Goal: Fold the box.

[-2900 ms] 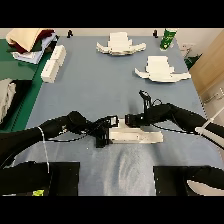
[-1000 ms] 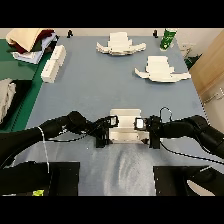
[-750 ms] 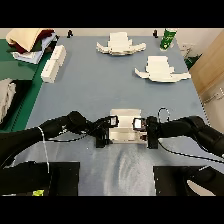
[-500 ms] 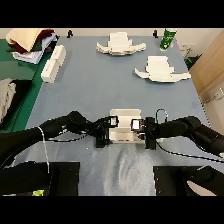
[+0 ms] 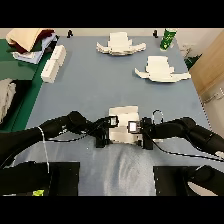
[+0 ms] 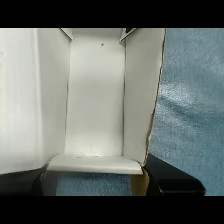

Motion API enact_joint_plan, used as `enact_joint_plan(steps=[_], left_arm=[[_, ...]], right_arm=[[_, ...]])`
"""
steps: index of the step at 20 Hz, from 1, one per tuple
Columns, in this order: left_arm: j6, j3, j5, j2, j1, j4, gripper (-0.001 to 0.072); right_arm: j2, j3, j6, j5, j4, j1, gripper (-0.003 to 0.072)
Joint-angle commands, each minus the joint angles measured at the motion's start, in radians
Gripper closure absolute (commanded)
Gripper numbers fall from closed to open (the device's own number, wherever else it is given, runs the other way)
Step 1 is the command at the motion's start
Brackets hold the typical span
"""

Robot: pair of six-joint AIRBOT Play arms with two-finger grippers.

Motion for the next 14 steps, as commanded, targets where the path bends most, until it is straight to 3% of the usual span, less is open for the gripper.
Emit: enact_joint_plan(steps=[1,2,5,7,10,12,14], left_arm=[[0.0,0.0,0.0,0.001,0.0,0.0,0.0184],[0.0,0.0,0.0,0.001,0.0,0.0,0.0184],[0.0,0.0,0.0,0.001,0.0,0.0,0.0185],[0.0,0.0,0.0,0.001,0.0,0.0,0.0184],[0.0,0.0,0.0,0.001,0.0,0.0,0.0184],[0.0,0.0,0.0,0.001,0.0,0.0,0.0184],[0.0,0.0,0.0,0.001,0.0,0.0,0.0184]], right_arm=[[-0.002,0.0,0.017,-0.007,-0.001,0.003,-0.002],[0.004,0.0,0.046,-0.026,-0.009,0.002,0.0026],[0.045,0.019,0.324,-0.109,-0.138,0.002,0.0506],[0.08,0.051,0.722,-0.209,-0.33,0.002,0.0682],[0.121,0.087,1.433,-0.365,-0.75,-0.009,0.0684],[0.127,0.09,1.628,-0.448,-0.869,-0.061,0.0684],[0.106,0.09,1.642,-0.473,-0.81,-0.185,0.0684]])
